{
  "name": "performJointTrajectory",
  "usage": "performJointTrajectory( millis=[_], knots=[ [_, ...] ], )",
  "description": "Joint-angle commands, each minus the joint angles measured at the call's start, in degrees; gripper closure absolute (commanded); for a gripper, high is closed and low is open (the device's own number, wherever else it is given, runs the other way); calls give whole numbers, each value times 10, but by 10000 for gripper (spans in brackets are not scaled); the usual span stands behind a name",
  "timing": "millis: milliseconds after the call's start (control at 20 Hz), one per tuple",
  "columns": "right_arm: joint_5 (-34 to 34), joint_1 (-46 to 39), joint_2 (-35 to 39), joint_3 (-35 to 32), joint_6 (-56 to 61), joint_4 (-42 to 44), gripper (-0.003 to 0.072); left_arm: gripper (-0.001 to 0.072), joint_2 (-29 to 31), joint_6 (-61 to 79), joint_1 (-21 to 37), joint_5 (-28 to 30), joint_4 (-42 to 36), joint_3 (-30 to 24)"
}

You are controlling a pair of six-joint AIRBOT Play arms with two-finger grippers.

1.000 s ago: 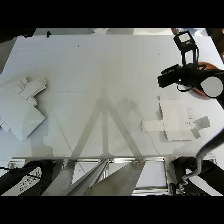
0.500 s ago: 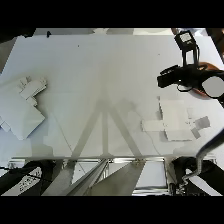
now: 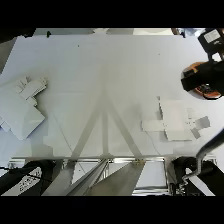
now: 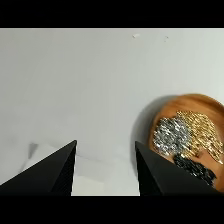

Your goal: Fold the box and place the chain.

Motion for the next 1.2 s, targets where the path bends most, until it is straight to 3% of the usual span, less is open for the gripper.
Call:
performJointTrajectory(
  millis=[0,200,500,650,1150],
  knots=[
    [66,-74,3,0,-8,-62,265,15,0,0,0,0,0,0],
    [84,-167,-34,0,-20,-51,264,15,0,0,0,0,0,0],
    [214,-294,-152,0,-127,45,259,15,0,0,0,0,0,0],
    [250,-336,-193,0,-177,85,218,15,0,0,0,0,0,0],
    [270,-423,-207,-3,-217,117,225,15,0,0,0,0,0,0]
  ],
)
